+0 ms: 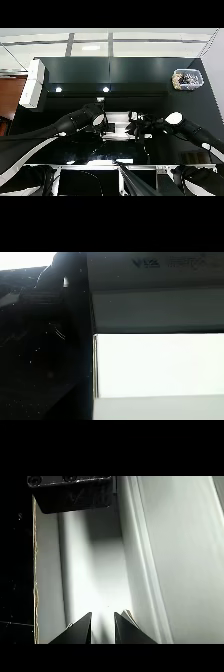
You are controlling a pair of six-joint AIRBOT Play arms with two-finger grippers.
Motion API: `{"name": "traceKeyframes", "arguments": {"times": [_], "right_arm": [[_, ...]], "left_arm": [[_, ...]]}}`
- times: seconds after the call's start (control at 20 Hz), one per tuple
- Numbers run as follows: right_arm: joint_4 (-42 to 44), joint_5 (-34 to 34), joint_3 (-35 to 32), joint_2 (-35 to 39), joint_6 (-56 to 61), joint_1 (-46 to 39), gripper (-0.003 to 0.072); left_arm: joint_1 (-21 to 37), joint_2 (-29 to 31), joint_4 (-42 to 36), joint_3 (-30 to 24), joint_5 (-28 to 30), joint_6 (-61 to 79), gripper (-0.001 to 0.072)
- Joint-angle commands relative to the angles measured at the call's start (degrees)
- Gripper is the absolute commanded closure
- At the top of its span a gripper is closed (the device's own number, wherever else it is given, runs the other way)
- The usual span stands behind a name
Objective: Fold the box and place the chain.
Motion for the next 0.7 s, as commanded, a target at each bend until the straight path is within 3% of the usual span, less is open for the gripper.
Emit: {"name": "traceKeyframes", "arguments": {"times": [0.0, 0.15, 0.2, 0.25, 0.45, 0.5, 0.55, 0.65], "right_arm": [[1.03, -0.11, 0.00, -0.98, 0.02, 0.04, 0.0519], [1.07, 0.22, 0.00, -1.64, 0.02, 0.02, 0.0512], [1.09, 0.13, 0.00, -1.66, 0.02, 0.02, 0.0339], [1.07, 0.13, 0.00, -1.64, 0.02, 0.02, 0.0291], [1.01, 0.42, 0.00, -1.64, 0.02, 0.02, 0.0298], [1.03, 0.57, 0.00, -1.66, 0.02, 0.02, 0.0366], [1.07, 1.09, 0.00, -1.64, 0.02, 0.02, 0.0508], [1.05, 1.25, 0.00, -1.64, 0.02, 0.02, 0.0475]], "left_arm": [[0.00, 0.02, 0.02, 0.04, -0.09, 0.09, 0.0681], [0.00, 0.02, 0.02, 0.04, -0.09, 0.07, 0.0680], [0.00, 0.02, 0.02, 0.04, -0.09, 0.07, 0.0680], [0.00, 0.02, 0.02, 0.04, -0.09, 0.07, 0.0680], [0.00, 0.02, 0.02, 0.04, -0.07, 0.07, 0.0680], [0.00, 0.02, 0.02, 0.04, -0.07, 0.07, 0.0680], [0.00, 0.02, 0.02, 0.04, -0.09, 0.07, 0.0680], [0.00, 0.02, 0.02, 0.04, -0.07, 0.07, 0.0681]]}}
